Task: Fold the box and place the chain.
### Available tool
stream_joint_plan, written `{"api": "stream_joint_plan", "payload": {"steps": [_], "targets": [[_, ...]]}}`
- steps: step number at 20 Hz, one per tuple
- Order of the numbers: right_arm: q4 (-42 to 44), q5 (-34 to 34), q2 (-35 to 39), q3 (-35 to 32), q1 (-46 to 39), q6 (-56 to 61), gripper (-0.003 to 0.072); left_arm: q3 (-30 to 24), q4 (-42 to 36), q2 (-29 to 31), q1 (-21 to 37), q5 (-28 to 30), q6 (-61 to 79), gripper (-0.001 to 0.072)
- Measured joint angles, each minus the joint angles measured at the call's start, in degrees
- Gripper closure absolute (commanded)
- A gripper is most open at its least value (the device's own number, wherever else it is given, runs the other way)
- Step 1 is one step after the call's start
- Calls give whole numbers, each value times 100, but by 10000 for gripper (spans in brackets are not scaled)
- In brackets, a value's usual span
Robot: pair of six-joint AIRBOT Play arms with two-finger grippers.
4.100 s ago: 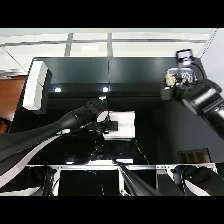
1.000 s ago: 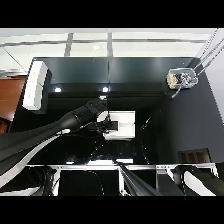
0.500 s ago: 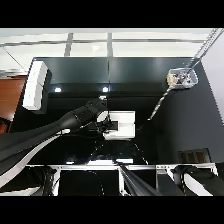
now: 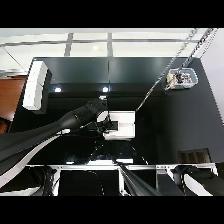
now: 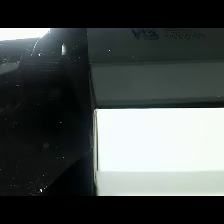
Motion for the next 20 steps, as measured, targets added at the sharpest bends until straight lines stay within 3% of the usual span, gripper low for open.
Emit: {"api": "stream_joint_plan", "payload": {"steps": [11,20], "targets": [[1008,-116,0,-356,0,-20,665,0,0,0,0,2,2,681],[1309,-227,-7,-531,0,-24,665,0,2,0,0,2,2,681]]}}
